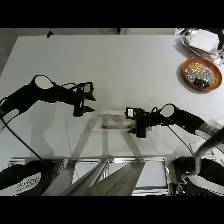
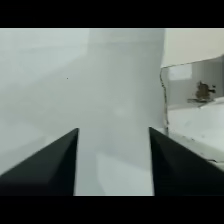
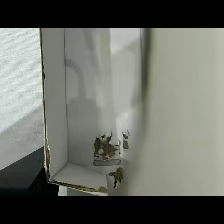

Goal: Fold the box and place the chain.

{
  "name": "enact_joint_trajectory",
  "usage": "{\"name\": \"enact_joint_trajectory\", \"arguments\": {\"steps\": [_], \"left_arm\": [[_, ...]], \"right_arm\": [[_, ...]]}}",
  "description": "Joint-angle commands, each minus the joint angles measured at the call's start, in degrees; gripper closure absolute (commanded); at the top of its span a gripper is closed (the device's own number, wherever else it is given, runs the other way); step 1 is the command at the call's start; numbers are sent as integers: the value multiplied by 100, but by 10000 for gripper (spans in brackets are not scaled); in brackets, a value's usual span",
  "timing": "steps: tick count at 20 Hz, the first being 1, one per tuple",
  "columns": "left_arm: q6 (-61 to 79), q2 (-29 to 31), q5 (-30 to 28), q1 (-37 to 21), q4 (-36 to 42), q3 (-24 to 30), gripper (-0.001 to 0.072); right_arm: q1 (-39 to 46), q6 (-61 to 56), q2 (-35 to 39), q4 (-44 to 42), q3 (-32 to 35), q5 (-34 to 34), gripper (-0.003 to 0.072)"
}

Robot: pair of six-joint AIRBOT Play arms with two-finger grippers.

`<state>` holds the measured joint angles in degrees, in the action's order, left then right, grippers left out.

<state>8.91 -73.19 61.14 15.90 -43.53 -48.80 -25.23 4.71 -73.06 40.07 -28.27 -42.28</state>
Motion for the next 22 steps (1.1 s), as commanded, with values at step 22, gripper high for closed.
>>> {"name": "enact_joint_trajectory", "arguments": {"steps": [22], "left_arm": [[-3488,-826,-1996,1274,490,22,706]], "right_arm": [[-4,4,-2,4,2,2,366]]}}
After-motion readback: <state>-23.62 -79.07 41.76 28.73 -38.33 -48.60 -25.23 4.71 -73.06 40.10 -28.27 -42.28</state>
